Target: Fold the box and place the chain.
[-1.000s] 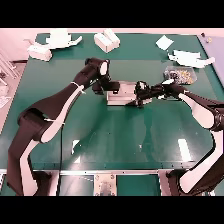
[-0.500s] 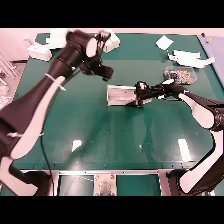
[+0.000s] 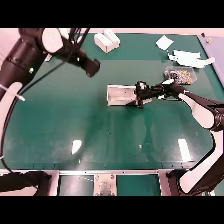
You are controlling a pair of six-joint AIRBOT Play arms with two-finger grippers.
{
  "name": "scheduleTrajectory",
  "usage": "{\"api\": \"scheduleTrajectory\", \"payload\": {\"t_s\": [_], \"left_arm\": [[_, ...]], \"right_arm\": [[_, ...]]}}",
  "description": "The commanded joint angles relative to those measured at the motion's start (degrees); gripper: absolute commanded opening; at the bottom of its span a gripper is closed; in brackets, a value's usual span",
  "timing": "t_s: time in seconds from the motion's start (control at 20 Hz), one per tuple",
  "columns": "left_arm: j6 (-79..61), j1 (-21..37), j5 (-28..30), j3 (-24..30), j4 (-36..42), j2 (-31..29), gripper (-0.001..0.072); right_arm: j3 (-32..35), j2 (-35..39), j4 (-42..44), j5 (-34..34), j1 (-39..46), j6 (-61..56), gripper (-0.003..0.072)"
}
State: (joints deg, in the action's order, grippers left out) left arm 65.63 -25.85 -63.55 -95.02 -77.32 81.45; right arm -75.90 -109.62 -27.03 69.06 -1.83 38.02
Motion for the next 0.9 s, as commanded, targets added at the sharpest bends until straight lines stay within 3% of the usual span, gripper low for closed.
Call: {"api": "scheduleTrajectory", "payload": {"t_s": [0.0, 0.1, 0.25, 0.35, 0.45, 0.7, 0.85], "left_arm": [[-26.01, 4.22, 5.03, 13.16, 23.50, -1.77, 0.0718], [-33.24, 6.16, 9.57, 19.54, 28.35, -1.42, 0.0719], [-34.01, 6.43, 16.92, 24.39, 21.42, -0.90, 0.0720], [-31.41, 6.40, 13.86, 24.61, 25.35, -0.72, 0.0719], [-41.33, 6.45, 13.88, 25.70, 30.88, 0.96, 0.0719], [-63.32, 11.96, 5.55, 25.83, 50.66, 11.21, 0.0719], [-70.82, 15.26, 4.48, 25.05, 54.29, 14.05, 0.0719]], "right_arm": [[-0.02, 0.04, 0.00, 0.02, 0.02, -0.02, 0.0581], [-0.02, 0.04, 0.00, 0.02, 0.02, -0.02, 0.0581], [-0.02, 0.04, 0.00, 0.02, 0.02, -0.02, 0.0580], [-0.02, 0.04, 0.00, 0.02, 0.02, -0.02, 0.0580], [-0.02, 0.04, 0.00, 0.02, 0.02, -0.02, 0.0581], [-0.02, 0.04, 0.00, 0.02, 0.02, -0.02, 0.0580], [-0.02, 0.04, 0.00, 0.02, 0.02, -0.02, 0.0581]]}}
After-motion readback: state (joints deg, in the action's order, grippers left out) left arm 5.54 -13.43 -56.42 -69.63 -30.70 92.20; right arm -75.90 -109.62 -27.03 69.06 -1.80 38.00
